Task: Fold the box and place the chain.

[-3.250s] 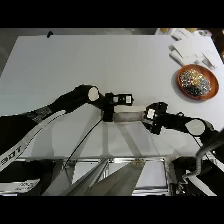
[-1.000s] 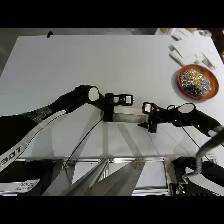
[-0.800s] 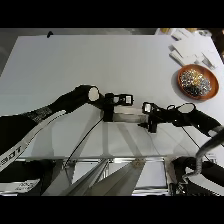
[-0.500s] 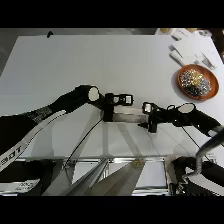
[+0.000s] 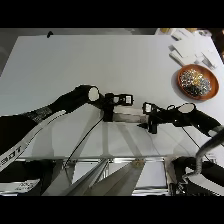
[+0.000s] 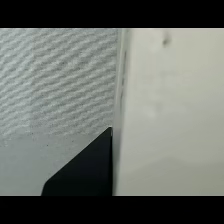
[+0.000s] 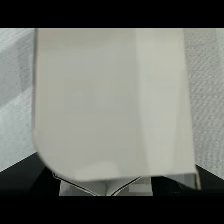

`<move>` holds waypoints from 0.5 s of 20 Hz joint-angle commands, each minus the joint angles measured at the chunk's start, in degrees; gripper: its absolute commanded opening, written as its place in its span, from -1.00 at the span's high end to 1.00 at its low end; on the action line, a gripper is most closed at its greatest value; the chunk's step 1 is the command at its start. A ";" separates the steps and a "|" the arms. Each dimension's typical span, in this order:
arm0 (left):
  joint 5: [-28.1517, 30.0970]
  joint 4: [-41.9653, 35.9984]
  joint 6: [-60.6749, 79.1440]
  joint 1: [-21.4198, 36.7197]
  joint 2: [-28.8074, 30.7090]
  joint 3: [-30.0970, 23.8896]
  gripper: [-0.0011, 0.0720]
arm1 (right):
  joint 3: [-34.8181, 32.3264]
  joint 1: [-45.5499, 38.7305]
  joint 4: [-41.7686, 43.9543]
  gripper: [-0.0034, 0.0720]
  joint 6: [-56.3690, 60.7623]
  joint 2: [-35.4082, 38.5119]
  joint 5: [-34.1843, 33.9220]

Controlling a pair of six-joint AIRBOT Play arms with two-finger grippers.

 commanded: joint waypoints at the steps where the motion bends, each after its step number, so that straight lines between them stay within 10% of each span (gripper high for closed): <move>1: 0.02 0.00 0.00 0.00 0.00 -0.02 0.94 | 0.04 0.02 0.04 -0.14 -0.02 0.00 0.15; 6: 0.04 0.04 0.04 0.02 0.02 -0.02 0.93 | 0.07 0.02 0.04 -0.14 0.00 0.00 0.15; 10: 0.04 0.37 0.02 0.11 0.72 0.00 -0.29 | 0.04 0.02 0.04 -0.14 -0.02 0.00 0.15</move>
